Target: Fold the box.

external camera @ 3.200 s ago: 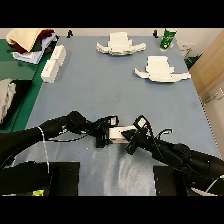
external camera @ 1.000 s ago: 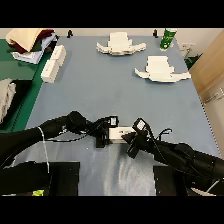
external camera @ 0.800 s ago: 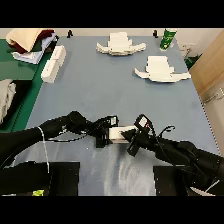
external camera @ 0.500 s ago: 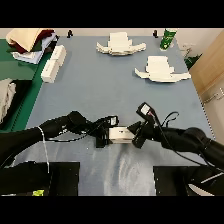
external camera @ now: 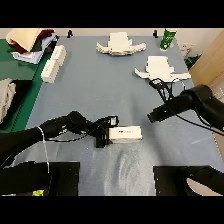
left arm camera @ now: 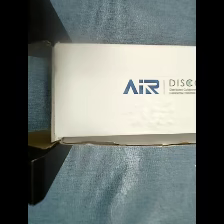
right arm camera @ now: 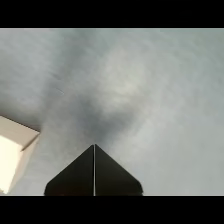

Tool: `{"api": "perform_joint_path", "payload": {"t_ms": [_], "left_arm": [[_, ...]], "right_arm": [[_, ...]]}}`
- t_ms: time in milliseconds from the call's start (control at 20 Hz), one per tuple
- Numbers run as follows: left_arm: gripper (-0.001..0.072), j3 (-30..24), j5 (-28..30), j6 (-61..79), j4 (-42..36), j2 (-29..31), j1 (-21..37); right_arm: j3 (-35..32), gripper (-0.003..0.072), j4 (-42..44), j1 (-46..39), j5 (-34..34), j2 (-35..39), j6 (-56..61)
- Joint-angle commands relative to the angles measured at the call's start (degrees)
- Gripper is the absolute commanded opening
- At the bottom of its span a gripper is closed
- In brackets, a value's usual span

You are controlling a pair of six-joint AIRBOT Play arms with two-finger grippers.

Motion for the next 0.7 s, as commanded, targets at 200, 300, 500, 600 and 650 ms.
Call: {"api": "perform_joint_path", "payload": {"t_ms": [200,300,500,600,650], "left_arm": [[0.0525,0.02,-0.02,0.0,0.02,0.04,-0.02],[0.0525,0.02,0.02,0.0,0.02,0.04,-0.02],[0.0525,0.09,0.24,-0.66,0.04,0.11,0.07],[0.0526,0.09,0.02,-0.87,0.09,1.07,0.46],[0.0525,0.09,0.17,-0.87,0.46,1.97,0.55]], "right_arm": [[6.64,0.0005,0.83,-2.01,-11.34,-9.92,8.79],[6.64,0.0005,0.79,-2.01,-11.34,-9.92,8.79],[6.64,0.0005,0.79,-2.01,-11.34,-9.92,8.79],[6.64,0.0005,0.79,-2.01,-11.34,-9.92,8.79],[6.64,0.0005,0.79,-2.01,-11.34,-9.92,8.79]]}}
